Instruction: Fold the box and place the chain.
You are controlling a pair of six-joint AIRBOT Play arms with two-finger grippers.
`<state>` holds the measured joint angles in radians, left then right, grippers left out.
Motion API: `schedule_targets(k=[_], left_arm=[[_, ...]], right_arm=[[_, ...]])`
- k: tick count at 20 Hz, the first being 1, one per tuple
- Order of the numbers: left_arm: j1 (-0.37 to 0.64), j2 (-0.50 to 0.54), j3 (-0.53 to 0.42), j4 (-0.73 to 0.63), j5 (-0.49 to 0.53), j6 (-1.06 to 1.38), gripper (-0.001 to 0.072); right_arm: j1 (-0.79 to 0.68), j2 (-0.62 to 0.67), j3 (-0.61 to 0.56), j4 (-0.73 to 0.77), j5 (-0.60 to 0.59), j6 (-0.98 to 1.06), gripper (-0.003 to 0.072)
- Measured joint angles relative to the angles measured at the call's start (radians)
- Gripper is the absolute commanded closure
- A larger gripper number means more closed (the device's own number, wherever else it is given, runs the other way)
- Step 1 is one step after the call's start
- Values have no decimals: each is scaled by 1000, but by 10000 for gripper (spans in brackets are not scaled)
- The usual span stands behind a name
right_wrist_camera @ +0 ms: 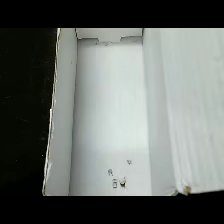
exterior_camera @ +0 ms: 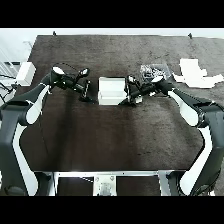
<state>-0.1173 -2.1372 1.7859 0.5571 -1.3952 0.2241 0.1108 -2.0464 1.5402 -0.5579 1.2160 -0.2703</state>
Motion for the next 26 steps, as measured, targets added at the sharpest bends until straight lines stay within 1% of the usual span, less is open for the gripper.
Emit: schedule_targets(k=[9, 15, 18, 21, 26], left_arm=[[0, 25, 0, 9, 2, -53, -11], [-35, 31, 0, 105, 40, -49, -11], [-45, 29, 0, 126, 54, -61, -11], [-47, 29, 0, 122, 42, -64, -11], [-47, 29, 0, 72, 34, -42, -11]], right_arm=[[0, 0, 0, 0, 0, 0, 102], [0, 0, 0, 0, 0, 0, 102], [0, 0, 0, 0, 0, 0, 102], [0, 0, 0, 0, 0, 0, 102], [-1, 0, 0, 0, 0, 0, 102]])
